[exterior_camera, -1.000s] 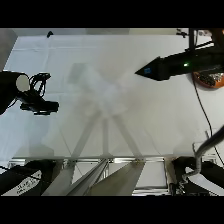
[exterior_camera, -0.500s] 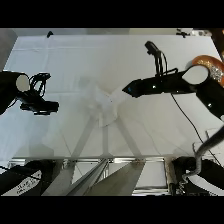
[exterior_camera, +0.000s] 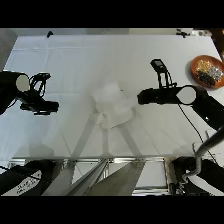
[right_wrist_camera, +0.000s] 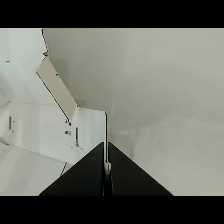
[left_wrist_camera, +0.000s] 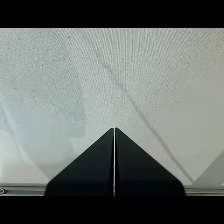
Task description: Fold the box and place the chain.
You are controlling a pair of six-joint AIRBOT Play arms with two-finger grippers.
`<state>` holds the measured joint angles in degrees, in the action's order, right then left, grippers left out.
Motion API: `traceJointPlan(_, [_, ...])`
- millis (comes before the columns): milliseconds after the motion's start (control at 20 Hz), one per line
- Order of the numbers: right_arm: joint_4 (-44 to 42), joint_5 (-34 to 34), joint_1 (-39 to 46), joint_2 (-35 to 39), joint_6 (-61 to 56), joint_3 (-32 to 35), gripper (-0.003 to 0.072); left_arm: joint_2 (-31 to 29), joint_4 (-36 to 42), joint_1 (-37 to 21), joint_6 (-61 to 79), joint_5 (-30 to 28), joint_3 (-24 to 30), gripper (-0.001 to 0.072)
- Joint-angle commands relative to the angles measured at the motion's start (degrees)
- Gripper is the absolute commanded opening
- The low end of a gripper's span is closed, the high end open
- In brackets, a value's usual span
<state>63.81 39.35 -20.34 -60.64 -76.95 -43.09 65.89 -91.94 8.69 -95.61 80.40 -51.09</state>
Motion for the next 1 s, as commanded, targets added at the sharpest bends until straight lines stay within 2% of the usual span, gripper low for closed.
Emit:
traceJointPlan(0, [11.02,-6.05,-0.07,4.52,-8.59,4.92,0.0007,0.00,0.04,-0.02,0.00,-0.04,0.02,0.0012])
traceJointPlan(200, [10.91,-14.73,-0.07,13.03,-11.61,16.04,0.0007,0.00,0.07,-0.02,-0.02,-1.99,0.02,0.0012])
traceJointPlan(450, [11.04,-11.87,-0.07,18.84,-11.56,19.19,0.0007,0.00,5.53,-0.02,0.39,-7.56,0.02,0.0012])
traceJointPlan(550, [11.23,-11.19,-0.07,18.84,-11.54,19.19,0.0007,0.02,11.41,-0.02,4.74,-9.53,0.02,0.0012])
traceJointPlan(800, [11.19,-11.06,-0.07,18.84,-11.54,19.26,0.0008,0.02,37.29,0.07,30.42,-12.76,0.02,0.0012])
traceJointPlan(950, [11.17,-10.05,-0.07,18.84,-11.54,19.26,0.0008,0.48,39.39,2.14,31.34,-14.51,0.02,0.0017])
